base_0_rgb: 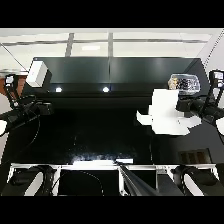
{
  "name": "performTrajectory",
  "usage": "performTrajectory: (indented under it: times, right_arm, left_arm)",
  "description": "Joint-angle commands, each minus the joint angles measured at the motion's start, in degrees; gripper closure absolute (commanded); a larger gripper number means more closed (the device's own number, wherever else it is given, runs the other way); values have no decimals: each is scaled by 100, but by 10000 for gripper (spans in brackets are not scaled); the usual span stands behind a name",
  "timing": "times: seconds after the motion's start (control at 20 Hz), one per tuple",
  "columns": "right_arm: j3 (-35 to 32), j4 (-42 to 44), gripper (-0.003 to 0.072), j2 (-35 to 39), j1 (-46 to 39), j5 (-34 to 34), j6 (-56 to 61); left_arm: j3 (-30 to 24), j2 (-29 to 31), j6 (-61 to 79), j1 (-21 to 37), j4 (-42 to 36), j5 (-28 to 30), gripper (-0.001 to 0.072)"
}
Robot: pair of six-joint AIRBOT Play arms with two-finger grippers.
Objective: Fold the box and place the chain.
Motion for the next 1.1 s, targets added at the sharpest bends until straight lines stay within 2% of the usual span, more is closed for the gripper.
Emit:
performTrajectory:
  times: [0.0, 0.8, 1.05]
  right_arm:
    - [0, 2, 646, 2, 0, 2, 0]
    - [0, 26, 646, 2, 0, 0, 2]
    - [0, 31, 642, -2, -2, -15, 0]
  left_arm:
    - [-4, -4, 2, 0, 0, 0, 678]
    - [-4, -4, 2, 0, -2, 17, 678]
    - [-4, -9, 2, -2, 0, 481, 675]
